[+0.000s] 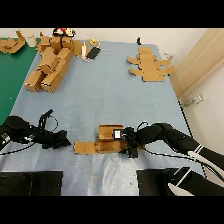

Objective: Fold the box.

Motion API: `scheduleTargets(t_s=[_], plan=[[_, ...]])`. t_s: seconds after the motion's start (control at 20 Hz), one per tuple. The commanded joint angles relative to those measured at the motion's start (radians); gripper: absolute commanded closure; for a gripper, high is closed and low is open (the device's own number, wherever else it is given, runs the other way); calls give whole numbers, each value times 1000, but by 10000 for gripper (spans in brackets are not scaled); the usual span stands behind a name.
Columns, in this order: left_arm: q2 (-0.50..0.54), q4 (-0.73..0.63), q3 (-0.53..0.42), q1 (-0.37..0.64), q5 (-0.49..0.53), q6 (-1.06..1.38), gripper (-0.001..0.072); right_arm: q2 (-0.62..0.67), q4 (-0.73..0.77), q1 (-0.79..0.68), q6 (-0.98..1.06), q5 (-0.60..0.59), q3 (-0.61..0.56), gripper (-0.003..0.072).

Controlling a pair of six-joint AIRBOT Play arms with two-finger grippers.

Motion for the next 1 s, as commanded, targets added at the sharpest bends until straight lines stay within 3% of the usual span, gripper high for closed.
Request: scheduleTargets(t_s=[0.0, 0.25, 0.6, 0.95], plan=[[1, -39, -6, -82, 42, -6, 698, 0, 0, 0, 0, 0, 0, 173], [-65, -75, -6, -221, 130, -19, 698, 0, 0, 0, 0, 0, 0, 173], [-100, -248, -6, -352, 189, 69, 698, 0, 0, 0, 0, 0, 0, 173], [-100, -315, 1, -397, 230, 98, 698, 0, 0, 0, 0, 0, 0, 172]])
